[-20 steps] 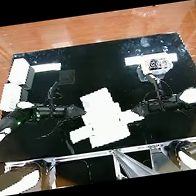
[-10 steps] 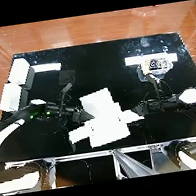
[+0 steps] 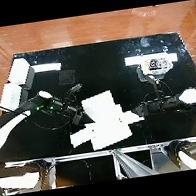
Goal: Fold the box and place the chain.
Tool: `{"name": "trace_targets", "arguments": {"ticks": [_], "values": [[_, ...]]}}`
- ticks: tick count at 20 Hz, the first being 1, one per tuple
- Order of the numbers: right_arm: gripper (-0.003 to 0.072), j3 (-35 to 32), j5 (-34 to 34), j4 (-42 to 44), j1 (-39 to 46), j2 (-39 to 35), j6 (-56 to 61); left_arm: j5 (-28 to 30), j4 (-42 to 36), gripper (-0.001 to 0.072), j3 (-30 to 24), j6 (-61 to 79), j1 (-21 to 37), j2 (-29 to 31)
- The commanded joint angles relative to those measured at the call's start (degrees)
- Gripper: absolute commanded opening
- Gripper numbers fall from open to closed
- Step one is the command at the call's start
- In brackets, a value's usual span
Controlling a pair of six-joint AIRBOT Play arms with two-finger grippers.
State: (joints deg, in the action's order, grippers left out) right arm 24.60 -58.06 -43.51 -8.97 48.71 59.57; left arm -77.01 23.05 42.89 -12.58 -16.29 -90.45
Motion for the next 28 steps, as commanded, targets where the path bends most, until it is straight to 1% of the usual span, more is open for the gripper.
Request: {"name": "trace_targets", "arguments": {"ticks": [1,2,3,4,5,6,8,9,10,11,12,13,14,16,17,19,20,22,24,26,28], "values": [[0.0018,0.0,-0.1,-0.1,-0.1,0.0,0.0,-0.3,2.1,0.0382,0.5,0.1,-0.1,-0.3],[0.0018,0.0,-0.2,-0.1,-0.1,0.0,0.0,-0.3,2.3,0.0349,0.5,0.2,-0.1,-0.3],[0.0018,0.0,-0.2,-0.3,-0.1,0.0,0.0,-0.3,2.2,0.0348,0.5,0.1,-0.1,-0.3],[0.0018,0.0,-0.2,-0.6,-0.1,0.0,0.0,-0.3,2.2,0.033,0.5,0.1,-0.1,-0.3],[0.0018,0.0,-0.2,-1.2,-0.1,0.0,0.0,-0.3,2.2,0.0252,0.5,0.1,-0.1,-0.3],[0.0018,0.0,-0.2,-1.6,-0.1,0.0,0.0,-0.3,2.2,0.0194,0.5,0.1,-0.1,-0.3],[0.0019,0.0,0.2,-1.6,-0.1,0.0,0.0,-0.3,2.2,0.019,0.5,-0.7,-0.1,-0.3],[0.0019,0.0,0.4,-1.6,-0.1,0.0,0.0,-0.2,2.3,0.0093,0.5,-1.3,-0.1,-0.3],[0.0019,0.0,0.6,-1.6,-0.1,0.0,0.0,-0.2,2.3,0.0019,0.5,-1.2,-0.1,-0.3],[0.0043,0.0,0.9,-1.8,0.0,0.0,0.0,0.0,2.3,0.0019,0.5,-1.2,-0.1,-0.3],[0.0305,0.0,1.2,-2.3,0.0,0.0,0.0,0.3,2.3,0.0018,0.6,-1.2,-0.1,-0.3],[0.0649,0.4,1.2,-3.5,0.3,0.0,0.3,0.7,2.4,0.0017,0.8,-1.1,-0.1,-0.3],[0.0705,1.3,0.2,-5.4,1.1,-0.1,0.4,0.8,3.0,0.0017,1.2,-1.1,-0.1,-0.3],[0.0705,4.8,-3.1,-10.8,4.0,-0.1,0.4,0.7,4.3,0.0017,2.0,-3.1,-0.1,-0.3],[0.0706,7.4,-4.7,-12.8,5.8,-0.1,0.2,-0.4,4.9,0.0018,2.7,-3.3,-0.1,-0.3],[0.0706,12.4,-4.9,-15.7,8.6,-0.1,-1.2,-3.3,5.8,0.0016,4.2,-2.0,-0.1,-0.2],[0.0706,14.3,-4.3,-17.4,9.6,-0.1,-1.4,-3.4,5.9,0.0015,4.8,-0.5,-0.1,0.1],[0.0706,17.1,0.1,-19.6,10.8,-0.1,-1.4,0.2,6.0,0.0013,5.1,3.5,-0.2,1.9],[0.0705,17.6,5.9,-19.3,11.1,-0.1,-1.3,4.4,7.3,0.0013,5.0,7.0,-1.3,5.0],[0.0706,17.5,7.6,-19.1,11.1,-0.1,-1.3,8.5,11.9,0.0013,5.0,9.9,-4.1,8.6],[0.0706,17.5,6.7,-19.2,11.1,-0.1,-1.7,13.0,18.6,0.0012,5.0,10.3,-7.8,12.1]]}}
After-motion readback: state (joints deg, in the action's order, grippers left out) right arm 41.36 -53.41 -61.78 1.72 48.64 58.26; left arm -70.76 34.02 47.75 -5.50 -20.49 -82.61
